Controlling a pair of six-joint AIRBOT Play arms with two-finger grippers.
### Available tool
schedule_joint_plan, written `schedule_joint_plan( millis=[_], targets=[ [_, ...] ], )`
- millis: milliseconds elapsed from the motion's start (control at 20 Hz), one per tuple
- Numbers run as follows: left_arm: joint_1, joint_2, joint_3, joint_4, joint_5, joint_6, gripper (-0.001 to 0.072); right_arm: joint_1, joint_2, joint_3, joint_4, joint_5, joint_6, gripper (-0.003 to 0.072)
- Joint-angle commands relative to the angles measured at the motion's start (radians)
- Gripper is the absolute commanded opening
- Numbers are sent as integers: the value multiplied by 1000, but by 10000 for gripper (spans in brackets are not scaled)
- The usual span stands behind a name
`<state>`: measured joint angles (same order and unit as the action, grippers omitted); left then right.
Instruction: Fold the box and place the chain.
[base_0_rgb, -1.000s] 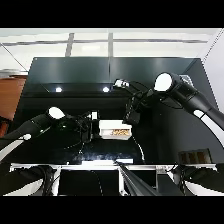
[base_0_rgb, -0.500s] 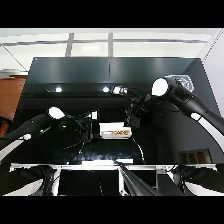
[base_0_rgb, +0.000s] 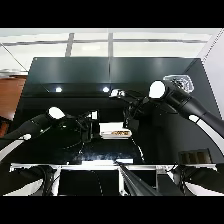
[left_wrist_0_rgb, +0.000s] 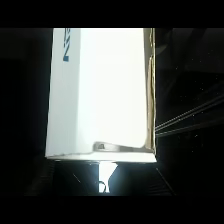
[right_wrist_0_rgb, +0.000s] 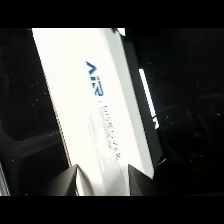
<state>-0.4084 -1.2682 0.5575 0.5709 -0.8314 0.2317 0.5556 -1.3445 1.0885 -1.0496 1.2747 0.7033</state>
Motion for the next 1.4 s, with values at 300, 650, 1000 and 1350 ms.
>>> schedule_joint_plan(
  millis=[300,650,1000,1350],
  targets=[
    [0,0,-1,0,-2,-1,488,14,15,0,-2,3,42,229],
    [0,0,-1,0,-2,-1,488,31,38,0,-7,1,76,179],
    [0,0,-1,0,-2,-1,488,55,33,0,-67,-10,98,123],
    [0,-1,-1,0,-2,-1,488,55,33,0,-70,-20,101,142]
  ],
)
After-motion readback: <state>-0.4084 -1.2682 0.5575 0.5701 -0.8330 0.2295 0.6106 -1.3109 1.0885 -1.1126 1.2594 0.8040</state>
